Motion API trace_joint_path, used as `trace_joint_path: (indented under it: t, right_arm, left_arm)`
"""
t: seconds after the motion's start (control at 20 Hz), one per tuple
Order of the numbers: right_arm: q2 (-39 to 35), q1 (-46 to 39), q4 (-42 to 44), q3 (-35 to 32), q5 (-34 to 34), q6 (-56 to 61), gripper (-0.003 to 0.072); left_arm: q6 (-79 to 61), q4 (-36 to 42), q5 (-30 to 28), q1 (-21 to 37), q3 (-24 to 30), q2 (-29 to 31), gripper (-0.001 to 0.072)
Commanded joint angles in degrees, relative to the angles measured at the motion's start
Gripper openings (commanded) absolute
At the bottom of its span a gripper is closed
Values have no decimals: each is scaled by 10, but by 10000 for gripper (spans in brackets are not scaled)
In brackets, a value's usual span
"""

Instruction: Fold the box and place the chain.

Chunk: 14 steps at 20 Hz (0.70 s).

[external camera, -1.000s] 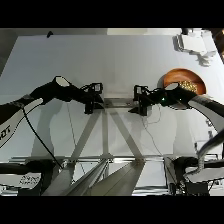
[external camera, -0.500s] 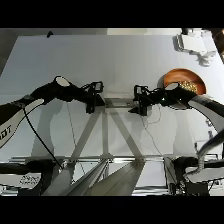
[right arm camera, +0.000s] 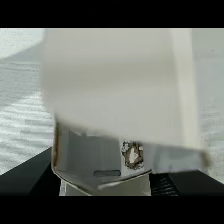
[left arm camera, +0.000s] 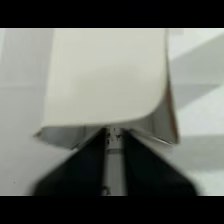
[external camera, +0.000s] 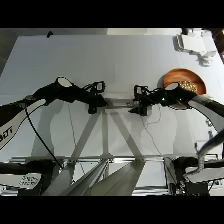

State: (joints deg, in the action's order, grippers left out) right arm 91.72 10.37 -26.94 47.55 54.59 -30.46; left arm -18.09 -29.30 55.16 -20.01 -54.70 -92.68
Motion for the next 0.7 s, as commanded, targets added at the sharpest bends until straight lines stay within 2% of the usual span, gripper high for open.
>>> trace_joint_path:
  t: [0.0,0.05,0.2,0.25,0.3,0.35,0.65]
  right_arm:
    - [0,0,0,0,0,0,465]
    - [0,0,0,0,1,0,465]
    - [0,0,0,0,0,0,465]
    - [0,0,0,0,0,0,465]
    - [0,0,0,0,0,0,465]
    - [0,0,0,0,0,0,465]
    - [0,0,0,0,0,0,465]
  left_arm:
    - [1,5,-1,-1,0,-2,394]
    - [1,5,-1,-1,0,-2,452]
    - [2,5,-1,-1,0,-1,439]
    - [5,5,-1,-1,0,0,340]
    - [5,5,-1,-1,0,1,154]
    - [5,1,-1,-1,0,3,25]
    - [31,-28,0,19,0,65,9]
